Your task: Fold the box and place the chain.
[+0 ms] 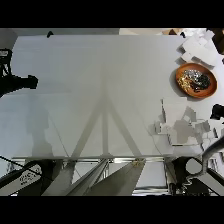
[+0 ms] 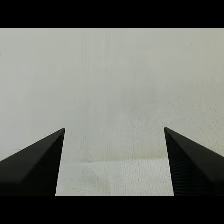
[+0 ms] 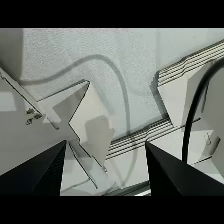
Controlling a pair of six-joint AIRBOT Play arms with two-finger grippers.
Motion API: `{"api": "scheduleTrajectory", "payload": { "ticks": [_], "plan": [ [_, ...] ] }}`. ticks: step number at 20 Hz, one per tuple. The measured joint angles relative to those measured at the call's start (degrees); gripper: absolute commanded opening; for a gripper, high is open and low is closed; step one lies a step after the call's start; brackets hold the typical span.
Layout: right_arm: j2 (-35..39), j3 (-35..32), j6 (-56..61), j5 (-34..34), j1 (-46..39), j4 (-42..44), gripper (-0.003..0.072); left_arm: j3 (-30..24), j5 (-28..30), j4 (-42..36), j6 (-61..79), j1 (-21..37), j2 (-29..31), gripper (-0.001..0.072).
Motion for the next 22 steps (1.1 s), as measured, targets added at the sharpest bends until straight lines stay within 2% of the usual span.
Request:
{"api": "scheduleTrajectory", "payload": {
  "ticks": [6, 10, 15, 22],
  "plan": [
    [-0.39, 0.0, -1.6, 0.83, 0.2, 1.64, 0.0548, 0.0, -0.02, 0.0, 0.0, 0.0, 0.0, 0.0699],
    [-0.44, 0.0, -4.02, 2.23, 3.32, 2.25, 0.0547, 0.0, -0.02, 0.0, 0.0, 0.0, 0.0, 0.0699],
    [-1.84, 0.0, -4.96, 2.97, 6.58, -3.45, 0.0546, 0.0, 0.0, 0.0, 0.0, 0.0, 0.0, 0.0699],
    [-7.74, 0.0, -5.35, 3.41, 7.39, -7.54, 0.0525, 0.0, -0.02, 0.0, 0.0, 0.0, 0.0, 0.0699]
  ]
}}
